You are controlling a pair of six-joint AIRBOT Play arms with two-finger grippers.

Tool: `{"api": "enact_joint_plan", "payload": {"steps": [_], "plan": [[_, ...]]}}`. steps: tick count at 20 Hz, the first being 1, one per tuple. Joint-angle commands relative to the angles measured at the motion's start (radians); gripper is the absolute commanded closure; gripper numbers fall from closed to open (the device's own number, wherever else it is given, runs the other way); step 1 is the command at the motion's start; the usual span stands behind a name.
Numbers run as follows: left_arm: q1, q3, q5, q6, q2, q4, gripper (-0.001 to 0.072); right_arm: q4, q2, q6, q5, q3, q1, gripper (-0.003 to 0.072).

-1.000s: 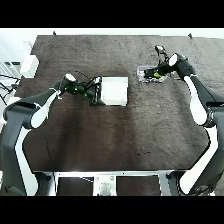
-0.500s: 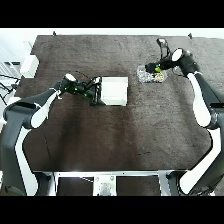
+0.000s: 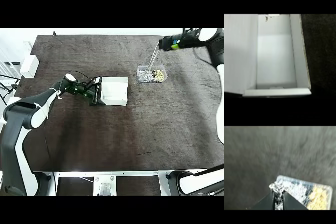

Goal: Fold the box and place the chain.

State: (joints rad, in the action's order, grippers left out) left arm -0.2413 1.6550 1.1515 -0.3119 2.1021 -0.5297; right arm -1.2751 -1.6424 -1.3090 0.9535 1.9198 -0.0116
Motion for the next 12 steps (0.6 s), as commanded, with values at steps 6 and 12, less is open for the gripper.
{"api": "enact_joint_plan", "payload": {"steps": [6,12], "plan": [[0.001,0.001,0.0,0.0,0.0,0.0,0.029,0.001,0.114,0.081,0.009,-0.003,-0.006,0.0685],[0.001,0.001,0.0,0.0,0.0,0.0,0.029,0.004,0.151,0.144,0.037,-0.002,-0.042,0.0686]]}}
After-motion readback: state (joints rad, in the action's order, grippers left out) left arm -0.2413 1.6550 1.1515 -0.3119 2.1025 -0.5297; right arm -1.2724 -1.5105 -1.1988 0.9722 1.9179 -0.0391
